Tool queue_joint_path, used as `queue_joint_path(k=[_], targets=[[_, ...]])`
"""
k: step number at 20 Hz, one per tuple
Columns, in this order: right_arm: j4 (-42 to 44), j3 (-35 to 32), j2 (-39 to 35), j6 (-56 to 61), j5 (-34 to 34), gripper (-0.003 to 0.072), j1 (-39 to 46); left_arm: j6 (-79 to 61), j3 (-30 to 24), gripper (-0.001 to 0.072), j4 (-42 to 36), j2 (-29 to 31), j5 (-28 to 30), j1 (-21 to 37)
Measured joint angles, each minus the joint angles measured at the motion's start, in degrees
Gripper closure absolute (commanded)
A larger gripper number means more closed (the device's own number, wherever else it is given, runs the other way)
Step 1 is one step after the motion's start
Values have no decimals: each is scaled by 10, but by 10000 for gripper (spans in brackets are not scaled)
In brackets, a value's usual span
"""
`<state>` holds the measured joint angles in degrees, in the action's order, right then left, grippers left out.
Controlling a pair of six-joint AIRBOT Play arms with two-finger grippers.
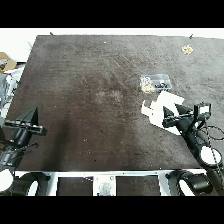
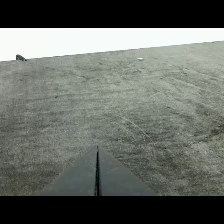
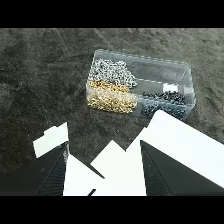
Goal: Fold the box and place the chain.
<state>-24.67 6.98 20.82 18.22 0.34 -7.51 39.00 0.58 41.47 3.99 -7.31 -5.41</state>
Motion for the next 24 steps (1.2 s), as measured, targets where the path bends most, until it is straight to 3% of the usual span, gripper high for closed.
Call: queue_joint_path(k=[6, 16, 24], targets=[[0, 11, 0, 0, -3, 185, 0, 0, 0, 699, 0, 0, 0, 0], [-14, 139, 19, 92, 53, 187, 38, 0, 0, 699, 1, 0, 2, 0], [-240, 247, 31, 295, 195, 188, 196, 0, 0, 699, 1, 0, 3, 0]])
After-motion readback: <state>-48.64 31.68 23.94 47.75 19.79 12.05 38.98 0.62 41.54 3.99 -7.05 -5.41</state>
